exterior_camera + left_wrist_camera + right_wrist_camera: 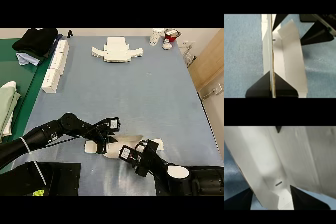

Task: Fold the box.

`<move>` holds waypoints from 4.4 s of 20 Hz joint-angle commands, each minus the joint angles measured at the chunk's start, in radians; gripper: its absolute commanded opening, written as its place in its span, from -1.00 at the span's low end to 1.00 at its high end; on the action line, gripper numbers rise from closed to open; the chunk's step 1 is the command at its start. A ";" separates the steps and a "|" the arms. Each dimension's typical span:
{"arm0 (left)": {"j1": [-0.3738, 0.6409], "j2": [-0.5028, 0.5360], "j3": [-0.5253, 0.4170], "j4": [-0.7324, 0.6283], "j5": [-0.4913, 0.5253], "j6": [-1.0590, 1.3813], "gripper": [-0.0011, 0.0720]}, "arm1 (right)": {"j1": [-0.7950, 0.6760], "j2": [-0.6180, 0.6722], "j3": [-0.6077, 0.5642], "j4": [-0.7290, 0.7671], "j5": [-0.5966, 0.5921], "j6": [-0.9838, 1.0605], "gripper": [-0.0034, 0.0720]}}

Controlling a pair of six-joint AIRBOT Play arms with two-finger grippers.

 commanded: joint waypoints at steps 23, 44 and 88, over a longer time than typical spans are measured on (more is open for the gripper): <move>0.000 0.000 0.000 0.000 0.000 0.000 -0.94 | -0.723 0.253 -0.056 0.770 0.203 -1.186 1.00; 0.000 0.000 0.000 0.000 0.000 0.000 -0.94 | -1.069 -0.007 -0.081 1.330 0.151 -1.989 1.00; 0.000 0.000 0.000 0.000 0.000 0.000 -0.94 | -1.031 -0.065 -0.115 1.312 0.231 -2.097 0.46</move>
